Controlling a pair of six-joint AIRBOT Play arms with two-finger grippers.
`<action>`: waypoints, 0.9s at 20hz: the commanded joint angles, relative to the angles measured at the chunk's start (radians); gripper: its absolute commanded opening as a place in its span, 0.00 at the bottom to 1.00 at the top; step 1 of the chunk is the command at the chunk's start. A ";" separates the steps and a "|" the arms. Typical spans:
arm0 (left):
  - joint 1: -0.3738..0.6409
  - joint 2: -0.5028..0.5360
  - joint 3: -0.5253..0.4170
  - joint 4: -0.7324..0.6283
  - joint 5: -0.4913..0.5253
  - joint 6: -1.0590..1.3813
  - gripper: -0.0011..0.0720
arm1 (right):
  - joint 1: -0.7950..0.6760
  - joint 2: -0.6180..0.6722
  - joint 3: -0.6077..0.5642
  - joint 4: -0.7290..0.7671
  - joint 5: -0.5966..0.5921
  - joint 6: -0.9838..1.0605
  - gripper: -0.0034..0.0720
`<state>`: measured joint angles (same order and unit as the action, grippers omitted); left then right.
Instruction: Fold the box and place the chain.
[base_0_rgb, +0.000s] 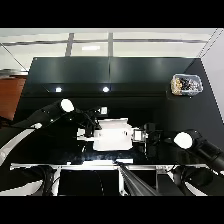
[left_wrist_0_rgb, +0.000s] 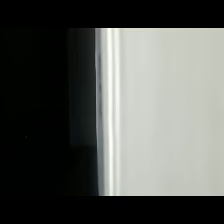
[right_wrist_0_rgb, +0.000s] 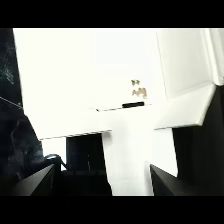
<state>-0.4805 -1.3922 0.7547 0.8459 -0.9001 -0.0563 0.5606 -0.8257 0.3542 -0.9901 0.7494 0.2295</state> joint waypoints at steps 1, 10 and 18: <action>0.000 0.000 0.001 0.002 -0.001 0.000 0.06 | 0.037 -0.044 0.000 0.032 -0.027 -0.023 0.98; 0.000 0.000 0.001 0.002 -0.003 0.000 0.06 | 0.151 -0.098 0.000 0.119 -0.128 -0.053 0.99; 0.000 0.000 0.001 0.002 -0.024 0.000 0.06 | 0.200 -0.119 0.001 0.149 -0.287 0.113 0.99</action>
<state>-0.4805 -1.3926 0.7547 0.8490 -0.9180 -0.0578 0.7509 -0.9413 0.3542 -0.8585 0.5228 0.2432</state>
